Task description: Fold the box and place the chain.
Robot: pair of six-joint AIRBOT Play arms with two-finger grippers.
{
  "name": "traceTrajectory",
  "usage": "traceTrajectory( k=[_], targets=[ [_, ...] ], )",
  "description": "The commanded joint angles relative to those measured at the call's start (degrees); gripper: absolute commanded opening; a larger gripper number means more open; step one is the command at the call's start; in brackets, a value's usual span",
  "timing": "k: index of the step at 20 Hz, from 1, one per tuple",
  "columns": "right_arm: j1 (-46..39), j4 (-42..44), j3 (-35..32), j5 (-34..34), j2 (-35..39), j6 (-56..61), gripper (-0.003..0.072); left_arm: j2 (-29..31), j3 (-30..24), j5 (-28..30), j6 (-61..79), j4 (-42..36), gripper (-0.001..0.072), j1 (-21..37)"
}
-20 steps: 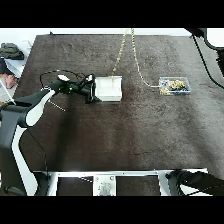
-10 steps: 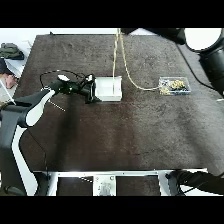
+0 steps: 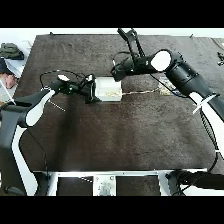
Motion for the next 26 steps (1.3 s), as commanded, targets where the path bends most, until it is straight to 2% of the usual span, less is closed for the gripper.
traceTrajectory(
  k=[1, 4, 6, 9, 12, 18, 20, 23, 26],
  targets=[
    [-4.85, -4.50, -1.64, 6.14, 2.40, 4.39, 0.0321, 0.00, 0.00, 0.02, 0.00, 0.02, 0.0410, 0.07],
    [-12.44, -4.52, -5.11, 9.51, 3.85, 9.05, 0.0321, 0.00, 0.00, 0.02, 0.00, 0.02, 0.0410, 0.07],
    [-17.42, -4.55, -10.99, 7.45, 3.82, 11.34, 0.0321, 0.00, 0.00, 0.02, 0.00, 0.02, 0.0410, 0.07],
    [-24.72, -4.46, -22.05, -2.64, 3.78, 17.16, 0.0321, 0.00, 0.00, 0.02, 0.00, 0.02, 0.0410, 0.07],
    [-29.22, -1.49, -27.93, -12.02, 2.51, 20.48, 0.0321, 0.00, 0.00, 0.02, 0.00, 0.02, 0.0410, 0.07],
    [-27.98, 10.05, -24.87, -20.87, -7.74, 19.02, 0.0323, 0.00, 0.00, 0.02, 0.00, 0.02, 0.0410, 0.07],
    [-27.63, 13.20, -23.67, -22.86, -10.91, 19.02, 0.0392, 0.00, 0.00, 0.02, 0.00, 0.02, 0.0410, 0.07],
    [-27.63, 16.24, -22.14, -26.67, -13.62, 19.02, 0.0391, 0.00, 0.00, 0.02, 0.00, 0.02, 0.0409, 0.07],
    [-27.63, 18.64, -20.02, -27.41, -15.65, 19.02, 0.0373, 0.00, 0.00, 0.04, 0.00, 0.02, 0.0410, 0.07]
  ],
)
